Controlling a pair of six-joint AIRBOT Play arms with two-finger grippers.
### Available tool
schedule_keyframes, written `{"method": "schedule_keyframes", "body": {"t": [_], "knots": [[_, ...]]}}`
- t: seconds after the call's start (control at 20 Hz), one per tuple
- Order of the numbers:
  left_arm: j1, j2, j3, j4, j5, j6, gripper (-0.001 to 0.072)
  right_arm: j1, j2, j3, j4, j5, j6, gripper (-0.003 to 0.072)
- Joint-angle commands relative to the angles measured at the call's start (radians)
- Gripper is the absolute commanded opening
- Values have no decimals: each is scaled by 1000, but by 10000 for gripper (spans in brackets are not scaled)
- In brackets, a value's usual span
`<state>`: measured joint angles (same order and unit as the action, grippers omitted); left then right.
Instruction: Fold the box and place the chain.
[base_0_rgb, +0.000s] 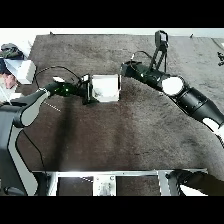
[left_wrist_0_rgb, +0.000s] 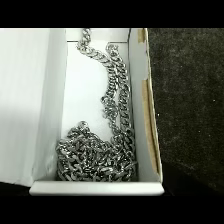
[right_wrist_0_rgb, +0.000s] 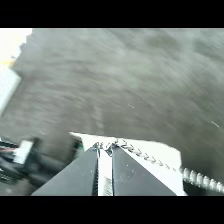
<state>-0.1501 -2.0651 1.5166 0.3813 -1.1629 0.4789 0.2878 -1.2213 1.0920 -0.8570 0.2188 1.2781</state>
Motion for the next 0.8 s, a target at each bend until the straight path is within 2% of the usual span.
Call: {"method": "schedule_keyframes", "body": {"t": [0.0, 0.3, 0.35, 0.4, 0.55, 0.75], "knots": [[0, 1, 0, 0, 0, 0, 347, 66, -11, 66, -14, -25, -4, -30], [0, 1, 0, 0, 0, 0, 348, 100, -127, 84, -21, 7, -3, -20], [0, 1, 0, 0, 0, 0, 347, 99, -143, 84, -45, 35, -3, 159], [0, 1, 0, 0, 0, 0, 348, 93, -151, 81, -80, 68, -2, 254], [0, 1, 0, 0, 0, 0, 348, 34, -151, 71, -128, 181, 1, 248], [0, 1, 0, 0, 0, 0, 348, -163, -150, 4, -132, 312, 2, 247]]}}
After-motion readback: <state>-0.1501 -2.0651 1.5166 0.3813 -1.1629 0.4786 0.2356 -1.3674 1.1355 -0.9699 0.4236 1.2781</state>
